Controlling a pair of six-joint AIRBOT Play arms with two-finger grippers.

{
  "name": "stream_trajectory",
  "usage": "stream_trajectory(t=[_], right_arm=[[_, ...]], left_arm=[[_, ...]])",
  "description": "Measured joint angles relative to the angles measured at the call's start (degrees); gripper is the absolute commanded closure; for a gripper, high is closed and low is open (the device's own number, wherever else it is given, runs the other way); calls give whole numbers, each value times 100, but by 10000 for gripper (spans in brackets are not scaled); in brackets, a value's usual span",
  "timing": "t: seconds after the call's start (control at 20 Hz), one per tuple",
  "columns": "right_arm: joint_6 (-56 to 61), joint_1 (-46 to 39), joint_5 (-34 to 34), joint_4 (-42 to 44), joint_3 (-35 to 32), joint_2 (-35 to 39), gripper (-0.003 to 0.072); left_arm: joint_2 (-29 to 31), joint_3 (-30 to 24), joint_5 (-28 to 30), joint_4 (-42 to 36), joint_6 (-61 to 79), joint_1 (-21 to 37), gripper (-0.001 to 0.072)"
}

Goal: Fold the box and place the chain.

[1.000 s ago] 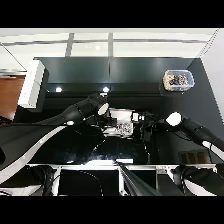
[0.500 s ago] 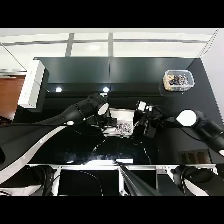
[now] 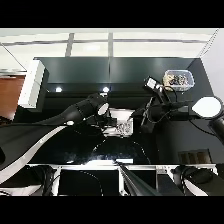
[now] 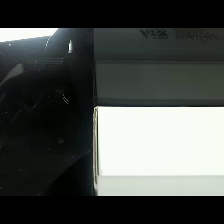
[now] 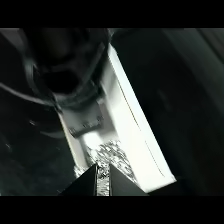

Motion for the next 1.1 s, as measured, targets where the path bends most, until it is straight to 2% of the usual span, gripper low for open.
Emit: stream_trajectory(t=[0.1, 0.15, 0.3, 0.45, 0.5, 0.55, 0.65, 0.8, 1.1], right_arm=[[210, 31, 4, 11, 4, -186, 314], [293, 35, -4, -28, 4, -284, 286], [503, -28, -15, -155, 15, -483, 286], [820, -227, 474, -232, 22, -553, 275], [999, -269, 728, -240, -17, -568, 130], [1207, -275, 944, -238, -98, -579, 72], [1635, -201, 1172, -221, -363, -590, 73], [2330, -31, 1019, -66, -850, -599, 73], [4325, 107, -343, 614, -1432, -599, 73]], left_arm=[[0, 0, 0, 0, 0, 0, 676], [0, 0, 0, 0, 0, 0, 676], [0, 0, 0, 2, 2, 0, 676], [-2, 0, 0, 0, 0, 0, 676], [-2, 0, 0, 2, 2, 0, 676], [0, 0, 0, 2, 0, 0, 676], [0, 0, 0, 0, 2, 0, 676], [0, 0, 0, 2, 2, 0, 676], [0, 0, 2, 0, 0, 0, 676]])
